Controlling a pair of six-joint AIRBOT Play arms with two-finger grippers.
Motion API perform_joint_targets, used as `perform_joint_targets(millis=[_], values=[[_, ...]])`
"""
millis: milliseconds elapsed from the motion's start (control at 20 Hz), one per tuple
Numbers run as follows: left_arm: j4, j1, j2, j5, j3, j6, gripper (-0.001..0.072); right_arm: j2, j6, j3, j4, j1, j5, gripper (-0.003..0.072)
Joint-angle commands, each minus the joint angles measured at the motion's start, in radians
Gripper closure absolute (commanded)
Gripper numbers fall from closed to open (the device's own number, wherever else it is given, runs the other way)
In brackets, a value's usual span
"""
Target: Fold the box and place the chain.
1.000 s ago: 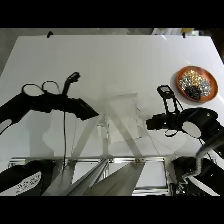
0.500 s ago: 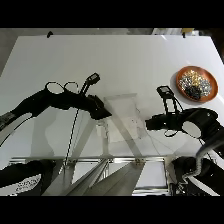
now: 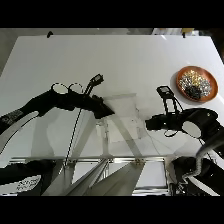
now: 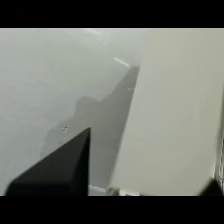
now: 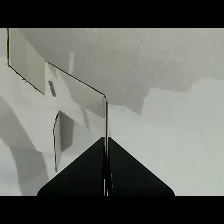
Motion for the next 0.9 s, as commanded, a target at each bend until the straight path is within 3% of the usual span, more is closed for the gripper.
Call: perform_joint_targets(millis=[0, 150, 200, 350, 400, 500, 550, 850], values=[[0.02, -0.019, -0.01, 0.005, 0.006, 0.016, 0.0525, 0.001, 0.0, 0.0, 0.012, 0.001, 0.001, 0.0679], [0.06, -0.017, -0.009, 0.0, 0.014, 0.021, 0.0691, 0.001, 0.0, 0.0, 0.012, 0.001, 0.0, 0.0678], [0.093, -0.017, -0.009, -0.001, 0.026, 0.027, 0.0703, 0.001, 0.0, 0.0, 0.013, 0.001, -0.001, 0.0678], [0.145, -0.019, -0.009, -0.001, 0.063, 0.101, 0.0704, 0.001, 0.0, 0.004, 0.02, 0.001, -0.03, 0.0676], [0.145, -0.019, -0.009, -0.001, 0.07, 0.155, 0.0704, 0.001, 0.0, 0.011, 0.025, 0.001, -0.039, 0.064], [0.141, -0.019, -0.009, -0.002, 0.071, 0.291, 0.0706, 0.002, -0.01, 0.04, 0.026, 0.001, -0.042, 0.0425], [0.141, -0.019, -0.009, -0.001, 0.071, 0.356, 0.0704, 0.003, -0.03, 0.06, 0.025, 0.001, -0.041, 0.0371], [0.137, -0.038, -0.023, 0.023, 0.071, 0.548, 0.0704, 0.003, -0.084, 0.141, -0.032, 0.001, -0.047, 0.0365]])
